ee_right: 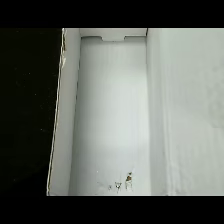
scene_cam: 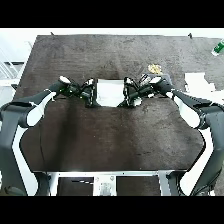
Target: Fold the box and place the chain.
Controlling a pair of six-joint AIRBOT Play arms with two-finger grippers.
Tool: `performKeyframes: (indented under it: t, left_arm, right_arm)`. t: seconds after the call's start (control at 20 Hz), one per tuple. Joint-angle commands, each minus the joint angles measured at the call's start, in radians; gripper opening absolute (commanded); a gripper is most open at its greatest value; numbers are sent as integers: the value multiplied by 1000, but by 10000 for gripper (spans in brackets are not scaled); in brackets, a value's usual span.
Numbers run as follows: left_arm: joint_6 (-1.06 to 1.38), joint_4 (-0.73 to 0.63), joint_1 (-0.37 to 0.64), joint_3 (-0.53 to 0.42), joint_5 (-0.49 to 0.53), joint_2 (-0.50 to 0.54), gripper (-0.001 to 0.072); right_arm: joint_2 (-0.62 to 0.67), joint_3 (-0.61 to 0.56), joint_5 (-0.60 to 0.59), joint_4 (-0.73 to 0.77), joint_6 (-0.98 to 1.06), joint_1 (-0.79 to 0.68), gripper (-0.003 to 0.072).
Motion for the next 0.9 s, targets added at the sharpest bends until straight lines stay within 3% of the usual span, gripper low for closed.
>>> performKeyframes:
  t: [0.0,0.35,0.4,0.85]
  left_arm:
    - [5,-4,1,0,-1,-1,673]
    - [20,-32,1,3,-25,1,677]
    - [25,-33,2,3,-23,3,718]
    - [18,-35,2,3,-33,9,720]
  right_arm:
    - [0,0,1,0,0,0,477]
    - [0,0,1,0,0,0,477]
    - [0,0,1,0,0,0,477]
    - [0,0,1,0,0,0,477]
